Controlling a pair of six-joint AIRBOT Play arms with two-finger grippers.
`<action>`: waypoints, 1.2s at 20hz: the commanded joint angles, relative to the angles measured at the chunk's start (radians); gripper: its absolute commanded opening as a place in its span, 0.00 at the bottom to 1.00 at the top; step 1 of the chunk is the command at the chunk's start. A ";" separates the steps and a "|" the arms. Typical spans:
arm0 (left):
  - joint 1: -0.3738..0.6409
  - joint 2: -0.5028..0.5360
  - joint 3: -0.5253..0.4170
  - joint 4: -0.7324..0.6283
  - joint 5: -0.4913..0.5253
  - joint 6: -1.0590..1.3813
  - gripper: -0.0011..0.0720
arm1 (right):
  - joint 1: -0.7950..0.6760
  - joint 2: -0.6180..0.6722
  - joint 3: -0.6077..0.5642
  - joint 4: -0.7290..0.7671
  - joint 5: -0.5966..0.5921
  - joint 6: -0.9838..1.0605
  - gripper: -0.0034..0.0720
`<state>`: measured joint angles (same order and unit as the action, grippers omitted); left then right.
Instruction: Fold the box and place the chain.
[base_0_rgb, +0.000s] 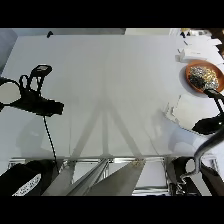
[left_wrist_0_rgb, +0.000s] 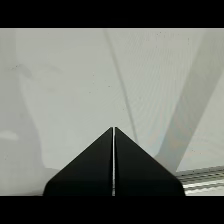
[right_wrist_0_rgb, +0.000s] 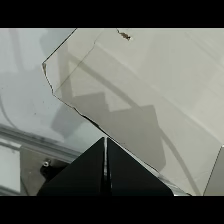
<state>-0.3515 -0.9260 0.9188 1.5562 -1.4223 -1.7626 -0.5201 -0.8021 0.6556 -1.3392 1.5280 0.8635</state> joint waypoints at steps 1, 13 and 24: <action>0.001 0.001 0.000 0.000 0.000 0.000 0.03 | 0.001 0.000 0.000 0.000 0.001 0.000 0.08; 0.001 0.001 0.000 0.000 0.000 0.000 0.03 | 0.006 -0.001 0.000 0.000 0.001 0.000 0.08; 0.001 0.001 0.000 0.000 0.000 0.000 0.03 | 0.008 0.000 0.000 -0.009 -0.340 0.456 0.08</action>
<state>-0.3515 -0.9260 0.9188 1.5562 -1.4223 -1.7626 -0.5125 -0.8024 0.6556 -1.2331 1.3464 1.0622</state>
